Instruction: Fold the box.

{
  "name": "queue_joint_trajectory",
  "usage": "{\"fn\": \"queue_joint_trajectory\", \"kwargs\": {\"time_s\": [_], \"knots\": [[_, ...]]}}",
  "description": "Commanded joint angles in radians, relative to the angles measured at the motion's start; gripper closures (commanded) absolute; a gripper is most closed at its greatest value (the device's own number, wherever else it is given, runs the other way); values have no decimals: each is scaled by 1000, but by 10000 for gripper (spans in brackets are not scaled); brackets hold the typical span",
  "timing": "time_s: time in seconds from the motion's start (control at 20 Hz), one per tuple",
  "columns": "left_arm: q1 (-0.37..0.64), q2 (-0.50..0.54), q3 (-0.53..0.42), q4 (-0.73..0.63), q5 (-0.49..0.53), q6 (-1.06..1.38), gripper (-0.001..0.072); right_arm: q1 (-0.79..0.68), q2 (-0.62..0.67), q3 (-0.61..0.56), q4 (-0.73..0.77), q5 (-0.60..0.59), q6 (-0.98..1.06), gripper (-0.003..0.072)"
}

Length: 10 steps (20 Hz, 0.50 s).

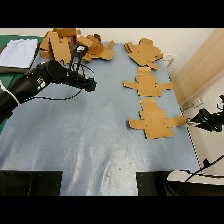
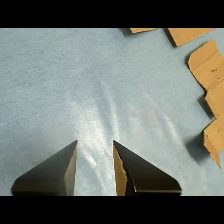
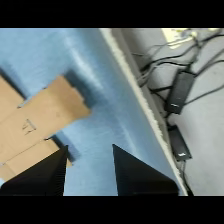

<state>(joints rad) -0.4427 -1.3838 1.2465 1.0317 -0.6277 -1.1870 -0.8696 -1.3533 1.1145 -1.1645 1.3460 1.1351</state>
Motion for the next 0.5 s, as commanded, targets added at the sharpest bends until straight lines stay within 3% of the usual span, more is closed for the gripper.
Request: {"fn": "queue_joint_trajectory", "kwargs": {"time_s": [0.0, 0.45], "knots": [[0, 0, 0, 0, -2, 0, 379, -15, 0, -45, 166, 2, -115, 242], [0, 0, 0, 0, 0, 0, 379, -15, -43, -104, 167, -102, -164, 242]]}}
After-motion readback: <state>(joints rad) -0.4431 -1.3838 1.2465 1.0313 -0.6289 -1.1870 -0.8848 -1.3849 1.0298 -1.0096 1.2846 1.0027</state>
